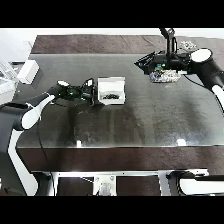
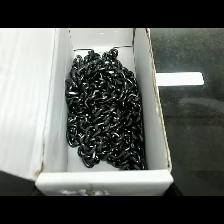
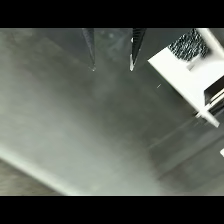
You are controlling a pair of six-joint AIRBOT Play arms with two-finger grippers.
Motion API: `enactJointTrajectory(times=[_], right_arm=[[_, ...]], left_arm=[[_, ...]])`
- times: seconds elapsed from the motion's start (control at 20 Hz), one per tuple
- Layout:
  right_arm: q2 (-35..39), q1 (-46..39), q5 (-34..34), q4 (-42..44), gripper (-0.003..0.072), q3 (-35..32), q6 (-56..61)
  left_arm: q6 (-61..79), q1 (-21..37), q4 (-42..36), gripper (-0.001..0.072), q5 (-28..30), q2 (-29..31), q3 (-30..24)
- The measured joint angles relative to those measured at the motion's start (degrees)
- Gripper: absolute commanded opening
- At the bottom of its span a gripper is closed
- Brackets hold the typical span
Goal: Fold the box and place the chain.
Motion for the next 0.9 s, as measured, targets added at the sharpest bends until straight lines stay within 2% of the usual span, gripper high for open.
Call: enactJointTrajectory(times=[0.05, 0.15, 0.45, 0.75, 0.9], right_arm=[[-2.45, -0.96, 3.21, 1.38, 0.0190, 2.45, -1.27], [-7.76, -2.12, 8.22, 3.89, 0.0153, 7.06, -3.39], [-21.59, -1.79, 15.63, 7.85, 0.0149, 17.57, -5.92], [-27.36, 0.92, 19.65, 8.46, 0.0151, 23.52, -6.29], [-28.15, 2.12, 22.84, 5.51, 0.0152, 24.46, -5.46]], left_arm=[[0.00, 0.00, 0.00, 0.0524, 0.00, 0.00, 0.00], [0.00, 0.00, 0.00, 0.0524, 0.00, 0.00, 0.00], [0.00, 0.00, 0.00, 0.0524, 0.00, 0.00, 0.00], [0.00, 0.00, 0.00, 0.0524, 0.00, 0.00, 0.00], [0.00, 0.00, 0.00, 0.0524, 0.00, 0.00, 0.00]])
